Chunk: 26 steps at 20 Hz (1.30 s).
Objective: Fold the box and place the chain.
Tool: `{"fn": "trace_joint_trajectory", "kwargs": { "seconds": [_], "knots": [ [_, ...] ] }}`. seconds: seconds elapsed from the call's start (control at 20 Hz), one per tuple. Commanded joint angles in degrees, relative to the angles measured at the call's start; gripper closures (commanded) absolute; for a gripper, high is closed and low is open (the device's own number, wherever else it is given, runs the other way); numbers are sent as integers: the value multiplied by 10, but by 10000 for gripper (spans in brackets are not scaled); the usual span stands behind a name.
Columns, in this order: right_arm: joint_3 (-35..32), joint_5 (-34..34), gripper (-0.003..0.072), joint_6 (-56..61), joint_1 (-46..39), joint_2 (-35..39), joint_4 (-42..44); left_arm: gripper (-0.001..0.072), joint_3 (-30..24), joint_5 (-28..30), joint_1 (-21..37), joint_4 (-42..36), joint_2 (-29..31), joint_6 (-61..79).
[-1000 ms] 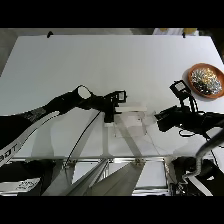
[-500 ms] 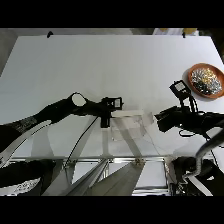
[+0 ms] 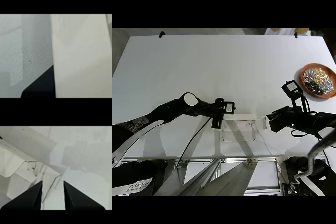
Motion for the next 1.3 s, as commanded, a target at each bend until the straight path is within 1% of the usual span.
{"fn": "trace_joint_trajectory", "kwargs": {
  "seconds": [0.0,1.05,1.25],
  "knots": [
    [0,0,392,0,0,0,0,710,1,-3,0,0,-9,8],
    [0,2,396,3,0,0,0,699,1,3,0,0,-10,8],
    [0,43,394,0,0,0,2,699,1,1,-1,0,-10,8]
  ]
}}
